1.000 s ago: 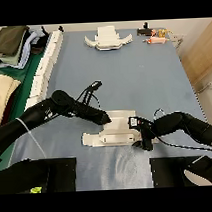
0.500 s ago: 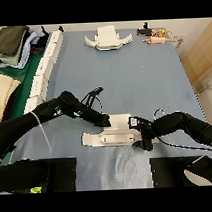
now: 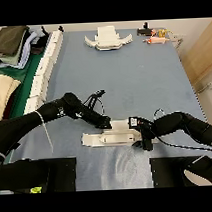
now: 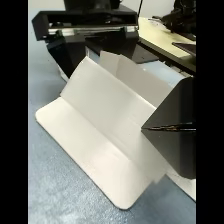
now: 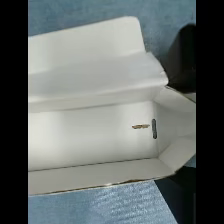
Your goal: Fold the box.
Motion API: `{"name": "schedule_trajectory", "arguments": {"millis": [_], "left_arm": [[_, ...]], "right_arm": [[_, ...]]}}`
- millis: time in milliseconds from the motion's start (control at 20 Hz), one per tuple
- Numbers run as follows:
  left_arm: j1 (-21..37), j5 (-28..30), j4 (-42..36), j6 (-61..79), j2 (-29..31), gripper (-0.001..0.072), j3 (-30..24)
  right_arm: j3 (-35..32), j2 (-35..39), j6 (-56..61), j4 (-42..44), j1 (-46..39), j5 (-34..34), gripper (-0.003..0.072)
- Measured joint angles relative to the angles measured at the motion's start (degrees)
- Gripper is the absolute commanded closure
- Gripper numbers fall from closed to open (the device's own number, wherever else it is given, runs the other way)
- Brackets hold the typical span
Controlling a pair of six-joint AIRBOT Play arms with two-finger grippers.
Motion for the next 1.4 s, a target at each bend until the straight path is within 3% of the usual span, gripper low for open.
{"name": "schedule_trajectory", "arguments": {"millis": [350,600,650,700,750,1050,1400], "left_arm": [[1.9,-5.1,8.6,1.6,14.9,0.07,-0.3],[2.2,-8.6,14.9,4.8,28.6,0.0695,-5.1],[2.2,-8.8,15.3,6.9,30.7,0.0592,-6.4],[2.2,-8.8,15.7,9.3,32.4,0.0219,-7.7],[2.2,-8.8,16.2,11.7,33.7,0.0053,-9.0],[2.2,-2.7,17.1,27.7,36.1,0.0047,-15.1],[2.2,1.7,17.2,44.9,30.2,0.0049,-17.3]], "right_arm": [[0.0,0.0,0.1,0.0,0.0,0.0,0.015],[0.0,0.0,0.1,0.0,0.0,0.0,0.0149],[0.0,0.0,0.1,0.0,0.0,0.0,0.0149],[0.0,0.0,0.1,0.0,0.0,0.0,0.015],[0.0,0.0,0.1,0.0,0.0,0.0,0.015],[0.0,0.0,0.1,0.0,0.0,0.0,0.0149],[0.0,0.0,0.1,0.0,0.0,0.0,0.015]]}}
